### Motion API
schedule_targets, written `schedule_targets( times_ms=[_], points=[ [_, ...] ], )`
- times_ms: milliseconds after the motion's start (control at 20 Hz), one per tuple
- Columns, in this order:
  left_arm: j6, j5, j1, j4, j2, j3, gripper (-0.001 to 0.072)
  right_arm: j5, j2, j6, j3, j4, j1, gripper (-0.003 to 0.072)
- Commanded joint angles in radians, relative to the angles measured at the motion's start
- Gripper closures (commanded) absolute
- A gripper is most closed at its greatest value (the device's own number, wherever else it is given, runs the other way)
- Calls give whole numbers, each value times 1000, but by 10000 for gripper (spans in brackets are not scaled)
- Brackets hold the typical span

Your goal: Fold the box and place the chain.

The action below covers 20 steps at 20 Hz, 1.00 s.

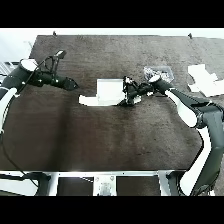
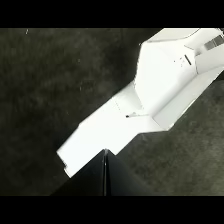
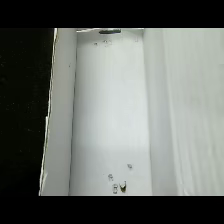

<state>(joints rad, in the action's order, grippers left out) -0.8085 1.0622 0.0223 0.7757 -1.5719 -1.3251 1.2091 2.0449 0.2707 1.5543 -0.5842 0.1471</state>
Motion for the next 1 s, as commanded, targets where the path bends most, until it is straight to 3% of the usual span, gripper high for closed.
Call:
schedule_targets(
  times_ms=[0, 150, 550, 750, 950],
  points=[
    [-135, -32, -24, 17, 22, 68, 696, 0, 0, 0, 0, 0, 1, 98],
    [-222, -40, -29, 69, 21, 90, 696, 0, 0, 0, 0, 0, 1, 98],
    [-240, 8, -97, -24, 11, 136, 696, 0, 0, 0, 0, 0, 1, 99],
    [-241, 50, -97, -108, -67, 136, 696, 0, 0, 0, 0, 0, 1, 98],
    [-232, 18, -97, -114, -106, 136, 696, 0, 0, 0, 0, 0, 1, 98]
  ],
)
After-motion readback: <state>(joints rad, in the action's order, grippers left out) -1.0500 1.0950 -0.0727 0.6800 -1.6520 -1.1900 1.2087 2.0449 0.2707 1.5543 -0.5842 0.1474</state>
